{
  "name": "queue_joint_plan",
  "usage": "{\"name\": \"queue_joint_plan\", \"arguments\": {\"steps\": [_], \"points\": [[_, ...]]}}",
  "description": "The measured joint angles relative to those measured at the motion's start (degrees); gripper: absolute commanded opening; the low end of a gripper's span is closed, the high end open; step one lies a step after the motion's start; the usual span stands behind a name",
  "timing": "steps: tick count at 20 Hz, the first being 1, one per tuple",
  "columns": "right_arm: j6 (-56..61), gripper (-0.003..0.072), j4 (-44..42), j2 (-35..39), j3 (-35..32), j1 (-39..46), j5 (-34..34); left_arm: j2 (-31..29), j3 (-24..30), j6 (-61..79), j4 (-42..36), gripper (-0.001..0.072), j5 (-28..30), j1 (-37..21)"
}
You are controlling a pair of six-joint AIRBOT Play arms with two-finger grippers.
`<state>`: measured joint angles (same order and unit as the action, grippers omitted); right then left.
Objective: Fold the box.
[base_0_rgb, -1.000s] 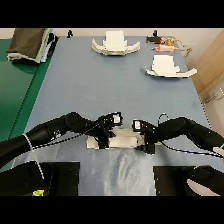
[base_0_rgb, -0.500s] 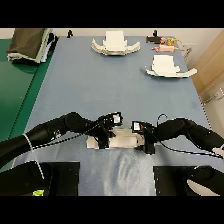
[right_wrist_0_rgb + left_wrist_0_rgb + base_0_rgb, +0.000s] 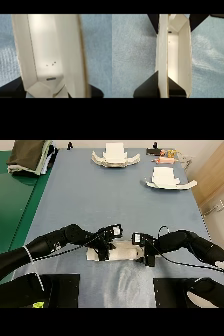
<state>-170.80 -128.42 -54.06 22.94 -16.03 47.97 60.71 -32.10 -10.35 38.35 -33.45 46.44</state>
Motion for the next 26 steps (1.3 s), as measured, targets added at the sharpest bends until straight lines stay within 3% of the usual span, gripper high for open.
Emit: {"name": "queue_joint_plan", "arguments": {"steps": [6, 8, 9, 26], "points": [[0.42, 0.0653, -0.57, -0.04, 0.0, 1.33, 0.28, 0.0, 0.0, 0.02, 0.0, 0.0014, 0.0, 0.0], [-0.04, 0.054, -1.03, -0.15, -0.02, 1.4, 0.26, 0.0, 0.0, 0.02, 0.0, 0.0014, 0.0, 0.0], [-0.26, 0.0528, -1.27, -0.28, -0.04, 1.44, 0.09, 0.0, 0.0, 0.0, 0.0, 0.0014, 0.0, 0.0], [-1.2, 0.0528, -0.81, -1.99, -1.36, 1.33, 0.24, 0.0, 0.0, 0.02, -0.02, 0.0014, -0.02, 0.02]]}}
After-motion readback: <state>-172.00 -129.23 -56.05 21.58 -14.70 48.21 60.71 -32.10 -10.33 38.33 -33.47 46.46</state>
